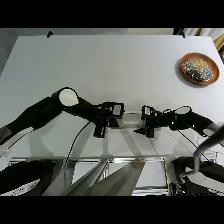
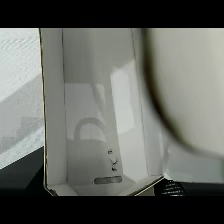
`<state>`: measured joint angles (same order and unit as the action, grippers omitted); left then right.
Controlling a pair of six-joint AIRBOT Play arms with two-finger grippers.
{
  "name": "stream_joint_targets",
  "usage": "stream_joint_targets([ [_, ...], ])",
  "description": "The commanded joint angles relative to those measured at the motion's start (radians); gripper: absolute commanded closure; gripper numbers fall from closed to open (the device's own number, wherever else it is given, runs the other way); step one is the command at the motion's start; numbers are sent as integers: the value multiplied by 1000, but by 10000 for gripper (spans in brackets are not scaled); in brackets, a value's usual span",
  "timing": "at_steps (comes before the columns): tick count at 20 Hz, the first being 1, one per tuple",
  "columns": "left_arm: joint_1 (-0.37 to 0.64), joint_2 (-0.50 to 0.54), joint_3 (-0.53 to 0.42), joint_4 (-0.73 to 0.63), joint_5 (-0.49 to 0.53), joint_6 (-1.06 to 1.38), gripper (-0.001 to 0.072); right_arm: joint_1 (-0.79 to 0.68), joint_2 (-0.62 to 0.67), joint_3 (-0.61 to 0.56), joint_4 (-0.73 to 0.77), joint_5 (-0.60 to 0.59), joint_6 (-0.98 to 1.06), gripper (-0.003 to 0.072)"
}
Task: Fold the box and place the chain.
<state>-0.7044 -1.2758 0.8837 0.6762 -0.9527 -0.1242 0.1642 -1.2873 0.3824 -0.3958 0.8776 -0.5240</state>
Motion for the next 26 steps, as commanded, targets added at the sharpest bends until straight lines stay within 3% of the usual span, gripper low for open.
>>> stream_joint_targets([
  [1, -26, -74, 0, -82, 338, -214, 705, 0, 0, 1, 0, 0, 0, 364],
  [3, -18, -127, 0, -91, 425, -383, 705, 0, 0, 1, 0, 0, 0, 364],
  [7, -18, -202, 0, -92, 392, -404, 705, 0, 0, 1, 0, 0, 0, 364],
  [17, -17, -164, 0, -36, 357, -396, 706, 0, 0, 1, 0, 0, 0, 364],
  [22, 25, 2, 0, 283, 223, -437, 707, 0, 0, 1, 0, 0, 0, 364],
  [26, 94, 85, 0, 342, 35, -441, 707, 0, 0, 1, 0, 0, 0, 364],
])
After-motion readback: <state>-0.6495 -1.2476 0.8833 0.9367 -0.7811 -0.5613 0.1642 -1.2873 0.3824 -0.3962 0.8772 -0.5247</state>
